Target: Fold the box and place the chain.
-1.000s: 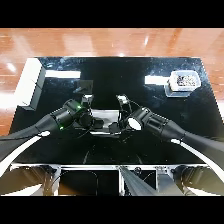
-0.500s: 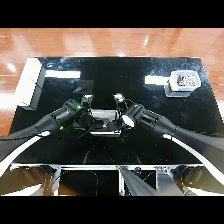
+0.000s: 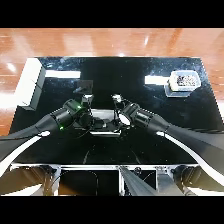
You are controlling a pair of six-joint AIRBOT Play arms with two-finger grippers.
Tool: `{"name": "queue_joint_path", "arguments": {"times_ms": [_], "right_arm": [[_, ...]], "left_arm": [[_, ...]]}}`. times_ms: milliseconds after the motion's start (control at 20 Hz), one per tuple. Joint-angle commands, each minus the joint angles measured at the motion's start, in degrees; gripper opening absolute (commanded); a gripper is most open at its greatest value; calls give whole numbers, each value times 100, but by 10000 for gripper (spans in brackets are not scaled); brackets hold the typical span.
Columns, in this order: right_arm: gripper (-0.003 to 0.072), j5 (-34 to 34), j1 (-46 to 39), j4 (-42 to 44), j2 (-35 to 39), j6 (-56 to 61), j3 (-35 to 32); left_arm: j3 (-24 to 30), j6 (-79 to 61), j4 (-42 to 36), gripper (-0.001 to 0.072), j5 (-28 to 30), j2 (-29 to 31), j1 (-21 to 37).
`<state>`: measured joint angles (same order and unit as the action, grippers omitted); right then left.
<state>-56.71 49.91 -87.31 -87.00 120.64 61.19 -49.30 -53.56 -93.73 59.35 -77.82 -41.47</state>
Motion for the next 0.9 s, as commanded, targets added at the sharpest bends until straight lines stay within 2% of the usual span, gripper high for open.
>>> {"name": "queue_joint_path", "arguments": {"times_ms": [0,200,250,300,600,650,700,750,850], "right_arm": [[306,-11,7,-13,-39,2,11],[301,-9,7,-13,-42,2,11],[128,-7,7,-4,-42,-20,11],[53,-4,7,28,-42,-109,11],[43,15,4,118,-39,-125,13],[85,9,0,186,-39,-101,22],[423,-35,-4,199,-39,2,46],[514,-160,-11,192,-39,90,103],[514,-413,-74,170,-39,87,264]], "left_arm": [[0,0,0,23,4,0,-4],[0,-2,0,23,4,0,-4],[0,0,0,23,4,0,-4],[0,0,0,23,4,0,-4],[0,0,0,23,4,0,-4],[0,0,0,23,4,0,-4],[0,0,0,23,2,0,-4],[0,0,0,23,0,0,-4],[0,-4,4,23,7,0,-4]]}}
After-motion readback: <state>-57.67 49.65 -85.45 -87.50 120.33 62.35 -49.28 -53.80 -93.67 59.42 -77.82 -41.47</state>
